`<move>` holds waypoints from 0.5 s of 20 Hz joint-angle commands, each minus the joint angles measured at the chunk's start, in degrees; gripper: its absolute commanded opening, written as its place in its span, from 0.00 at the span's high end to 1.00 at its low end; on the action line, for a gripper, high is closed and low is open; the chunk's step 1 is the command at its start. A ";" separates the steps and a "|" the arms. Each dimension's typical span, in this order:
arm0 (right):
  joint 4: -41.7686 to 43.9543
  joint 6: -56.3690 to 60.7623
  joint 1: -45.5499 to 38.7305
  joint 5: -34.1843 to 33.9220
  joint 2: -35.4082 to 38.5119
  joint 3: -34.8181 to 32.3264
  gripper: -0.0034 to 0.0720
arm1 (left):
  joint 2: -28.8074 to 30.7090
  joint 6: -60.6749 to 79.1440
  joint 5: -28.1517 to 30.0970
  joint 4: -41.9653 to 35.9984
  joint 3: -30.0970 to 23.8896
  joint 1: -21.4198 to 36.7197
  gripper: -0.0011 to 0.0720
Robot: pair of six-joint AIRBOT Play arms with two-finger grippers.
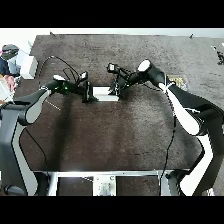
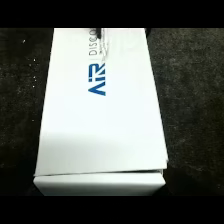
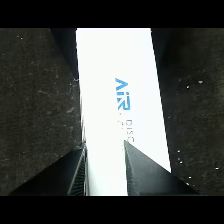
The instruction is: Fold the box and place the chain.
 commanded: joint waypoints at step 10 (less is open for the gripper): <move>15.32 -2.10 -3.58 1.77 1.09 -0.42 0.67 | 0.00 -0.15 0.26 -0.09 0.02 0.07 0.43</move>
